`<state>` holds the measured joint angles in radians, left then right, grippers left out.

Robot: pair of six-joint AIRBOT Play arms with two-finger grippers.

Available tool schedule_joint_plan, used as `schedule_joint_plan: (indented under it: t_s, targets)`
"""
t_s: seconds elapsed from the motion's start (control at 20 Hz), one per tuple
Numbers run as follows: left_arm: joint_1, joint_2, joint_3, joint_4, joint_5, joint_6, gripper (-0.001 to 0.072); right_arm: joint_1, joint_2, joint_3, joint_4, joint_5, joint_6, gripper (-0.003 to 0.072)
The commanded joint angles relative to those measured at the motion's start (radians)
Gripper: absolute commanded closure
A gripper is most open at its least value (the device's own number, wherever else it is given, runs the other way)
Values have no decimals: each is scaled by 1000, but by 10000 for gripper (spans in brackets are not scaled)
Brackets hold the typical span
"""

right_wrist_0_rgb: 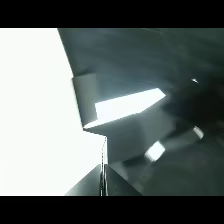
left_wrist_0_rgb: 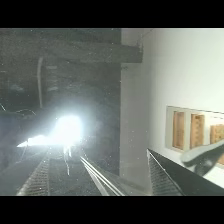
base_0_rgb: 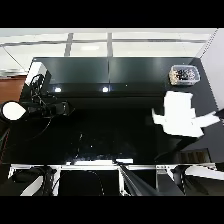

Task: Fold the box and place the chain.

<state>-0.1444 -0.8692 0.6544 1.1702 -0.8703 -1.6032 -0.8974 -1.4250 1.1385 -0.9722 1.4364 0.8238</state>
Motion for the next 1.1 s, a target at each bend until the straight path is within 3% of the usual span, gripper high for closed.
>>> schedule_joint_plan:
  t_s: [0.0,0.15,0.25,0.35,0.5,0.65,0.75,0.85,0.95,1.05]
  targets:
    - [0,-1,1,0,2,3,2,119,151,-154,215,-27,-45,669]
    - [0,-1,1,-2,3,39,2,267,290,-335,300,-97,-70,669]
    - [-1,-2,0,-9,23,57,3,356,394,-492,436,-206,-113,670]
    - [-5,-8,-4,-9,123,60,3,460,480,-662,619,-371,-166,669]
    - [-6,-49,-2,-143,213,112,8,652,504,-804,691,-527,-178,669]
    - [0,-199,47,-526,45,425,34,805,504,-840,689,-631,-177,669]
    - [21,-348,111,-668,-70,517,112,861,504,-840,692,-676,-169,669]
    - [27,-500,196,-686,-146,533,109,882,504,-840,693,-683,-164,669]
    - [4,-618,278,-655,-231,532,36,883,504,-840,699,-675,-162,669]
    - [-37,-697,350,-587,-275,500,14,883,504,-840,713,-675,-162,669]
